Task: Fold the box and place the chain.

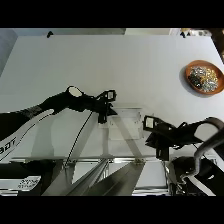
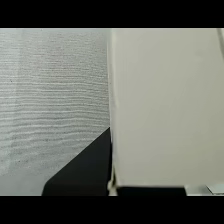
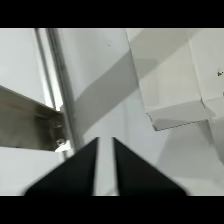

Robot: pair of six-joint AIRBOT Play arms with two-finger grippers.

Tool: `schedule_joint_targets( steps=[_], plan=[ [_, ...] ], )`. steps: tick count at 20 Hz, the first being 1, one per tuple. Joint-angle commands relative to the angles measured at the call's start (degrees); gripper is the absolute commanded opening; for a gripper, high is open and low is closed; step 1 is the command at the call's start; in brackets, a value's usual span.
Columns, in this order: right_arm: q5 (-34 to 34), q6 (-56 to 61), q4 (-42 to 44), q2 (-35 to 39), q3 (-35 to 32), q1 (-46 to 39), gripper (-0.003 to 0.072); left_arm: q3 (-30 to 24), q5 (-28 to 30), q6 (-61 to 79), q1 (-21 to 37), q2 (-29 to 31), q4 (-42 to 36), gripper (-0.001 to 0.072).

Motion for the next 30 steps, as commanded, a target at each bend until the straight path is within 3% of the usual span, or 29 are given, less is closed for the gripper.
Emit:
schedule_joint_targets(
  steps=[1, 4, 10, 17, 22, 30],
  plan=[
    [-13.22, -3.3, -4.72, -0.39, -6.49, 4.48, 0.0715, 0.04, 0.02, 0.0, -0.02, -0.02, 0.0, 0.001],
    [-23.67, -3.32, -12.22, -0.11, -10.43, 9.57, 0.0697, 0.02, 0.0, 0.0, -0.02, -0.02, 0.0, 0.0009],
    [-39.3, -3.3, -12.55, -0.44, -14.32, 17.42, 0.0696, 0.04, 0.0, 0.0, -0.02, -0.02, -0.02, 0.0009],
    [-43.43, -3.28, -14.16, -6.91, -14.45, 17.44, 0.0694, 0.04, 0.0, 0.0, -0.02, -0.02, 0.0, 0.0009],
    [-47.06, -3.3, -14.6, -7.08, -14.45, 17.44, 0.0691, 0.04, 0.0, 0.0, -0.02, -0.02, 0.0, 0.0009],
    [-46.69, -3.32, -16.92, -4.87, -12.37, 15.26, 0.0689, 0.02, 0.0, 0.0, -0.02, -0.02, -0.02, 0.001]
  ],
)
